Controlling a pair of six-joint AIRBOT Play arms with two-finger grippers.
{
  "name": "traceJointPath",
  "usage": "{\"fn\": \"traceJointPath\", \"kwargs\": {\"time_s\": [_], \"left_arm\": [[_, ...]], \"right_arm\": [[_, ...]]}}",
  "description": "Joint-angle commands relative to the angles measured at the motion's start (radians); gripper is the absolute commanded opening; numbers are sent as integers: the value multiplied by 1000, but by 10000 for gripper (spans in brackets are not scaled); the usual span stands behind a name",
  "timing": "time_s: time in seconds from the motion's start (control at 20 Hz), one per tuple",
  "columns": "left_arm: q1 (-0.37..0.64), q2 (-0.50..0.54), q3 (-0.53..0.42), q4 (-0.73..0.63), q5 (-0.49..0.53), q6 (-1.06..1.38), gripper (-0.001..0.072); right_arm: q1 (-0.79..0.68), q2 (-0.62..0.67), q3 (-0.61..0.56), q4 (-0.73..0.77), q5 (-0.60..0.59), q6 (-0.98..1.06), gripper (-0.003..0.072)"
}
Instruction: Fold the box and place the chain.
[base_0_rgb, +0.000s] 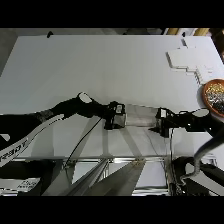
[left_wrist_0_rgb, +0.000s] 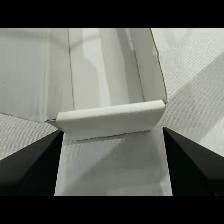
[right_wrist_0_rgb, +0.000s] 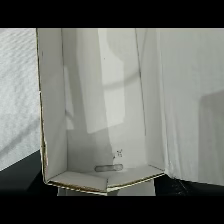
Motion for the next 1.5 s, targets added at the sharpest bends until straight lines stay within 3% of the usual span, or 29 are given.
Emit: {"fn": "traceJointPath", "kwargs": {"time_s": [0.0, 0.4, 1.45], "left_arm": [[-10, -4, 2, 3, 23, -13, 700], [-44, -61, 97, 117, 24, -241, 699], [-45, -63, 99, 97, 23, -229, 697]], "right_arm": [[-1, 1, 0, 3, -1, 2, 459], [-1, 1, 0, 3, -1, 2, 459], [-1, 1, 0, 3, -1, 2, 459]]}}
